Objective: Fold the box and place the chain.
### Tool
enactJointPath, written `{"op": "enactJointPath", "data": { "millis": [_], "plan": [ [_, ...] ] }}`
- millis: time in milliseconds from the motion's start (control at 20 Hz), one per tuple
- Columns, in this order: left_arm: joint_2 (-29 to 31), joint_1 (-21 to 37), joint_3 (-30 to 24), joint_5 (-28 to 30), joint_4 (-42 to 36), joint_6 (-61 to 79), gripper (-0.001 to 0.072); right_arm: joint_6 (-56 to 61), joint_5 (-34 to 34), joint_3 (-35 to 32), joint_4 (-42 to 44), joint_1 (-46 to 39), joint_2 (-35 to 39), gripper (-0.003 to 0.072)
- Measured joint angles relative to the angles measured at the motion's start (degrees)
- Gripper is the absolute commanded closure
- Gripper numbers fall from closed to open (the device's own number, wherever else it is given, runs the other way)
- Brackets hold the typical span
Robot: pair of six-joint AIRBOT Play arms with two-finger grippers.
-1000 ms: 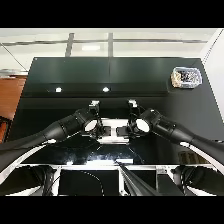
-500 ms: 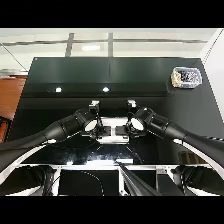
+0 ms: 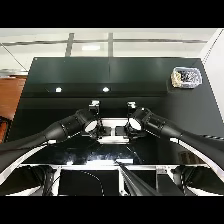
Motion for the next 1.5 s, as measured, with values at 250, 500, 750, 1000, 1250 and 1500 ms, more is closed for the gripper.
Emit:
{"op": "enactJointPath", "data": {
  "millis": [250,500,750,1000,1250,1500],
  "plan": [
    [0.0,0.02,0.02,-0.26,0.04,-0.13,0.0683,0.13,-0.22,0.33,0.13,0.04,-0.35,0.0643],
    [0.0,0.04,0.0,-0.5,0.07,-0.24,0.0682,0.15,-0.33,0.46,0.85,0.0,-0.35,0.0517],
    [0.0,0.04,0.0,-0.81,0.11,-0.13,0.0683,0.07,0.5,0.46,1.29,-0.02,0.17,0.0419],
    [-0.09,0.04,1.44,-3.34,1.27,-0.24,0.0683,-0.37,1.42,0.46,1.57,0.0,0.35,0.0423],
    [-0.37,-0.09,2.8,-4.15,2.69,-1.42,0.0683,-0.7,0.74,0.46,1.4,-0.02,0.35,0.0509],
    [-1.2,-0.68,3.08,-3.96,2.89,-1.92,0.0682,-0.37,-0.42,0.44,0.7,-0.26,0.11,0.0644]
  ]
}}
